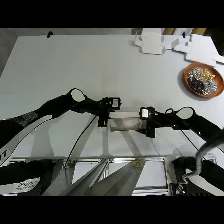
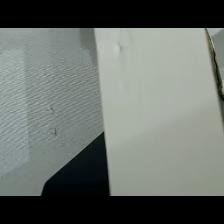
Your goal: Fold the box and place the chain.
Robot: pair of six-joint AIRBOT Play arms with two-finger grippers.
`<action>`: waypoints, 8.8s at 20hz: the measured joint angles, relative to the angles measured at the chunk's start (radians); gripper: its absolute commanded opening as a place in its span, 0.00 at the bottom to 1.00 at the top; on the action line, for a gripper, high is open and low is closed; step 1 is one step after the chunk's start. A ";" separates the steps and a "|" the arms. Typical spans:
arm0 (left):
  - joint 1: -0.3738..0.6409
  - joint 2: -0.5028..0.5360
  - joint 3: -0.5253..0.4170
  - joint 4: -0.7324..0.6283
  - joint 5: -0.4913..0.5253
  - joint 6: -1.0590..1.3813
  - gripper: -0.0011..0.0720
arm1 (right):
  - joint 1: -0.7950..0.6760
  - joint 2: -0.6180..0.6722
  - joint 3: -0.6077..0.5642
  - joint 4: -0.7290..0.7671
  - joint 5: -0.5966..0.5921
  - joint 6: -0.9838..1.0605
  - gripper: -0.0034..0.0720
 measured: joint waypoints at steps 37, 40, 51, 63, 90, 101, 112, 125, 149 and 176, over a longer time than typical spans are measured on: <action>0.000 0.000 0.000 0.000 -0.001 0.000 0.03 | 0.001 -0.014 -0.054 0.073 0.013 -0.132 0.90; -0.001 0.000 0.000 0.000 0.000 0.000 0.03 | 0.002 -0.024 -0.058 0.077 0.002 -0.138 0.90; -0.001 0.000 0.000 0.000 -0.001 0.000 0.03 | 0.006 -0.055 -0.060 0.127 0.001 -0.222 0.90; -0.001 0.000 0.000 0.000 -0.002 0.000 0.03 | 0.006 -0.063 -0.059 0.132 0.017 -0.229 0.46; -0.001 0.000 0.000 0.000 -0.001 0.000 0.03 | 0.006 -0.063 -0.059 0.130 0.026 -0.229 0.46; -0.001 0.000 0.000 -0.001 0.000 0.000 0.03 | 0.006 -0.063 -0.059 0.130 0.026 -0.229 0.46; -0.001 0.000 0.000 -0.007 0.000 0.000 0.03 | 0.006 -0.063 -0.059 0.130 0.026 -0.230 0.46; 0.004 0.016 0.000 -0.024 -0.003 -0.020 0.92 | 0.007 -0.064 -0.060 0.129 0.032 -0.232 0.46; -0.026 0.365 -0.001 0.379 -0.233 -0.532 0.02 | 0.006 -0.064 -0.060 0.130 0.027 -0.229 0.46; -0.127 0.193 -0.001 0.296 0.204 -0.706 0.02 | 0.006 -0.063 -0.060 0.129 0.026 -0.230 0.46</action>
